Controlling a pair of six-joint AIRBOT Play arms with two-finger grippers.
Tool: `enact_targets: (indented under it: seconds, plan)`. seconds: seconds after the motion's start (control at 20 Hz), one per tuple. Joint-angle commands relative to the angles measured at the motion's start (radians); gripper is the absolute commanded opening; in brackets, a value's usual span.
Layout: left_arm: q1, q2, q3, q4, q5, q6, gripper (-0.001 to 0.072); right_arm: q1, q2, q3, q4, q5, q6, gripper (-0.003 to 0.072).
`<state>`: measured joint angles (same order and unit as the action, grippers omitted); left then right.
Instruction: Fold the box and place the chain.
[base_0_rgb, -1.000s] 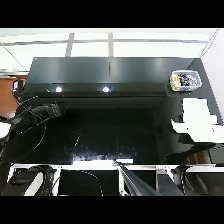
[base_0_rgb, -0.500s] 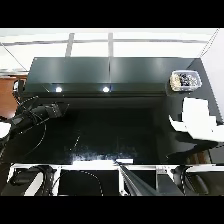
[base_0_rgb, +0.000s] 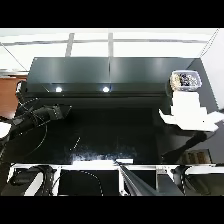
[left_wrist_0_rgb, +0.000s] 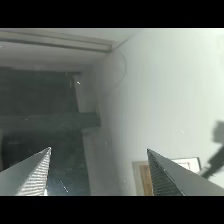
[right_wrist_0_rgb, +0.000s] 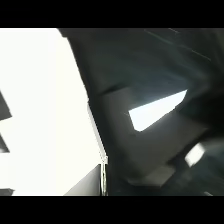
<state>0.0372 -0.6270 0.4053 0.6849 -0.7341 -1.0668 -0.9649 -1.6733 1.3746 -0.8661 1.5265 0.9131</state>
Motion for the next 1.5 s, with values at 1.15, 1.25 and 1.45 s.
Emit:
enact_targets:
  seconds: [1.15, 1.25, 1.45]
  plan:
    - [0.000, 0.000, 0.000, -0.013, -0.026, 0.024, 0.0714, 1.107, 0.915, -0.889, 0.350, -0.902, -0.026, 0.0007]
    - [0.000, 0.000, 0.000, -0.013, -0.026, 0.024, 0.0714, 1.221, 0.962, -0.978, 0.428, -1.051, -0.108, 0.0007]
    - [-0.001, -0.001, 0.000, -0.018, -0.038, 0.023, 0.0714, 1.422, 1.006, -1.083, 0.481, -1.378, -0.124, 0.0007]
